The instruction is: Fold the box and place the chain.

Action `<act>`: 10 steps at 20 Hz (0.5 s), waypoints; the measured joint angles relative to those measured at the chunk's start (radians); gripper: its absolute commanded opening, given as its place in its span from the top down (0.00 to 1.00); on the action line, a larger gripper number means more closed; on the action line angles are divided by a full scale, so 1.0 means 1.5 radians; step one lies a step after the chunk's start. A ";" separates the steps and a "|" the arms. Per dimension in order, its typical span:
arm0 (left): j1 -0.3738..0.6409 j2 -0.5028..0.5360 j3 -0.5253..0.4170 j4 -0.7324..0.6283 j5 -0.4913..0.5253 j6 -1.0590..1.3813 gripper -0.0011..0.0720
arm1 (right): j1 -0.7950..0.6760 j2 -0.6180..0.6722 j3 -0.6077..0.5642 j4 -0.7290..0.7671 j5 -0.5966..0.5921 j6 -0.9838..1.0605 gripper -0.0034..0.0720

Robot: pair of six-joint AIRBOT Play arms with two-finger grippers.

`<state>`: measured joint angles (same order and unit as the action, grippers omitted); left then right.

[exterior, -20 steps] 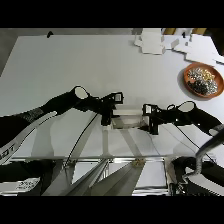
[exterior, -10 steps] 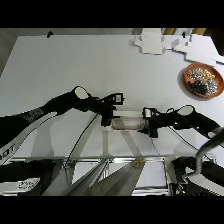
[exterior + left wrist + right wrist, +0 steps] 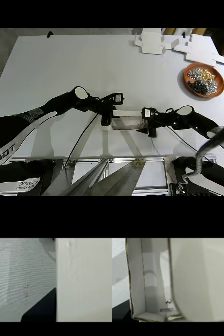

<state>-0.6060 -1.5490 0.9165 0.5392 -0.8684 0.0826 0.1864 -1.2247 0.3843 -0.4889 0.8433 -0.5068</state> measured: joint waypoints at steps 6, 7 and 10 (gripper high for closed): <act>0.000 0.000 0.000 0.000 0.000 0.000 0.97 | 0.008 -0.019 0.000 0.010 0.005 -0.012 0.16; 0.000 0.000 0.000 0.000 0.000 0.000 0.97 | 0.002 -0.020 0.000 0.009 0.007 -0.013 0.16; 0.000 0.000 0.000 -0.001 0.000 0.000 0.97 | -0.010 -0.021 0.000 -0.004 0.011 -0.015 0.16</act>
<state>-0.6064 -1.5490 0.9165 0.5377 -0.8680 0.0822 0.1715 -1.2564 0.3843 -0.4950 0.8600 -0.5289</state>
